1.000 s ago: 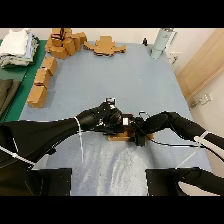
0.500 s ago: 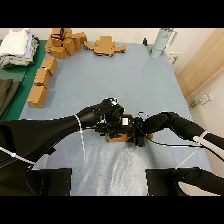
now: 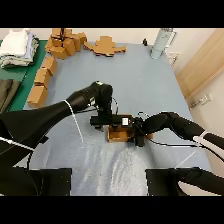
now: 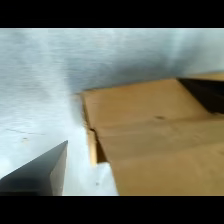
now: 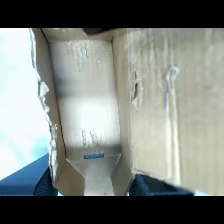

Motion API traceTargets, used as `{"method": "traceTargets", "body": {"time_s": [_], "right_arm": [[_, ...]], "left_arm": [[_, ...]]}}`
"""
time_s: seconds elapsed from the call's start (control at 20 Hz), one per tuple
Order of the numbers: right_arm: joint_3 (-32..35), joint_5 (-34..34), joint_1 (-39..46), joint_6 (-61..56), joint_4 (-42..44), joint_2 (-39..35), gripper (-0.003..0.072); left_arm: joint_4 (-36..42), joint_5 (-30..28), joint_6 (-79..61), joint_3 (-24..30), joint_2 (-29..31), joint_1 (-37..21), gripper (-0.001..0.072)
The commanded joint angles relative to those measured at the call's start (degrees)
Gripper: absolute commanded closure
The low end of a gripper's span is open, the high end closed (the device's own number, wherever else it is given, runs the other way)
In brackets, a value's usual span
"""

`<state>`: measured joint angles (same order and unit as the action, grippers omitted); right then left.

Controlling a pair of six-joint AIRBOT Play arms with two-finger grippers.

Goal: Fold the box.

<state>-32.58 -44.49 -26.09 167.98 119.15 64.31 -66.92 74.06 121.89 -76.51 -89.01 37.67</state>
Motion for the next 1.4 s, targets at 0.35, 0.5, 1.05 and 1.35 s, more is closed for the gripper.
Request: {"method": "traceTargets", "body": {"time_s": [0.35,0.5,1.05,1.35], "right_arm": [[0.04,-0.13,0.02,0.07,-0.24,0.0,0.0178],[0.02,-0.13,0.02,0.07,-0.24,0.0,0.0179],[0.04,-0.13,0.02,0.07,-0.26,0.0,0.0178],[0.04,-0.13,0.02,0.07,-0.24,0.0,0.0178]], "left_arm": [[9.88,10.6,-25.99,-1.09,0.07,-17.57,0.0482],[7.93,9.03,-41.24,-1.07,0.07,-21.62,0.0698],[13.46,-18.16,-83.23,29.73,20.11,-20.39,0.0699],[20.63,-40.33,-108.43,45.13,29.49,-8.26,0.0698]]}}
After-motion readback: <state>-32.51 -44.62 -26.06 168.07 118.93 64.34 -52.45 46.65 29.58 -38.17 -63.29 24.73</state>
